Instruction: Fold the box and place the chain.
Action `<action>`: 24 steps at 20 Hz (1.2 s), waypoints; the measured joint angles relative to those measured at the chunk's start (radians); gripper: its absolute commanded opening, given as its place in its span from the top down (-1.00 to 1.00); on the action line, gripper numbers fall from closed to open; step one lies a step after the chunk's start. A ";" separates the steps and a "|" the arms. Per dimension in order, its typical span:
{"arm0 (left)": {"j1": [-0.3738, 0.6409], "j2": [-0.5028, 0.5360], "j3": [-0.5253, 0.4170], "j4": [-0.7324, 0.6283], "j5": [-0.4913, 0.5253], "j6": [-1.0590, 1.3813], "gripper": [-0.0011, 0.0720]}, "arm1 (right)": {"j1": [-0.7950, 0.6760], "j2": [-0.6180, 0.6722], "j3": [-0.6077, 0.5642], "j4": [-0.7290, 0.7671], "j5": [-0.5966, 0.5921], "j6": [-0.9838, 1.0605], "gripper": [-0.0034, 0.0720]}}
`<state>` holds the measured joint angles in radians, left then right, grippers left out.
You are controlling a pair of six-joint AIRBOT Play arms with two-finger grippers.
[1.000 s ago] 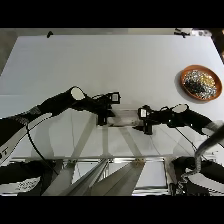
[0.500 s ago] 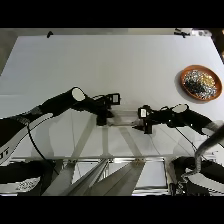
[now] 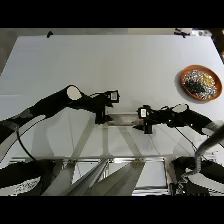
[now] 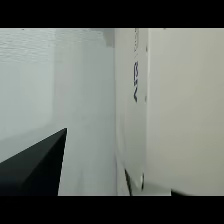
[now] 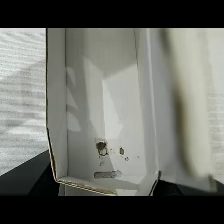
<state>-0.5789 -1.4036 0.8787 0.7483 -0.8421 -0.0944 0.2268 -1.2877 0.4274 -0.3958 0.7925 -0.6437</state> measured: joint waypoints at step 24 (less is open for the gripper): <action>-0.182 0.161 0.000 -0.029 -0.051 -0.386 0.96 | 0.000 0.000 0.000 0.000 0.002 -0.001 -0.32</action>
<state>-0.7605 -1.2423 0.8787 0.7197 -0.8932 -0.4808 0.2268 -1.2877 0.4278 -0.3962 0.7940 -0.6445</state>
